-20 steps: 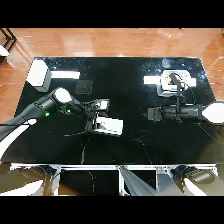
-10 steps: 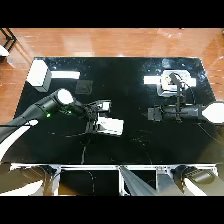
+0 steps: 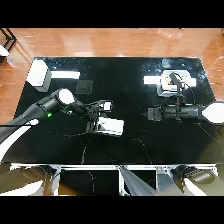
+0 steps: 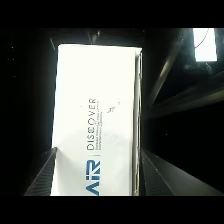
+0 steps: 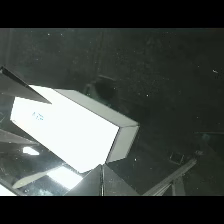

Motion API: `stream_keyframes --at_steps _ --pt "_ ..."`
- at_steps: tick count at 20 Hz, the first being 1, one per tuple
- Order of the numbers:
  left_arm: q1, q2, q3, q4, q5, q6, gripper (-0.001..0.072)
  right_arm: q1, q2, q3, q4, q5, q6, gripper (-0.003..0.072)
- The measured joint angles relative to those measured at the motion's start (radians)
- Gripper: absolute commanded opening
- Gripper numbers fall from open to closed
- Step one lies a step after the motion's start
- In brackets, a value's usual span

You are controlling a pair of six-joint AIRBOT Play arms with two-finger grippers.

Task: Fold the box and place the chain.

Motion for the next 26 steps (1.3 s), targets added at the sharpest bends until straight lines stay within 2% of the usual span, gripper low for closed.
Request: stream_keyframes --at_steps 26 --pt "-0.003 -0.026 0.015 -0.008 -0.025 -0.103 0.0641 0.0 0.0 0.0 0.0 0.0 0.0 0.0028"
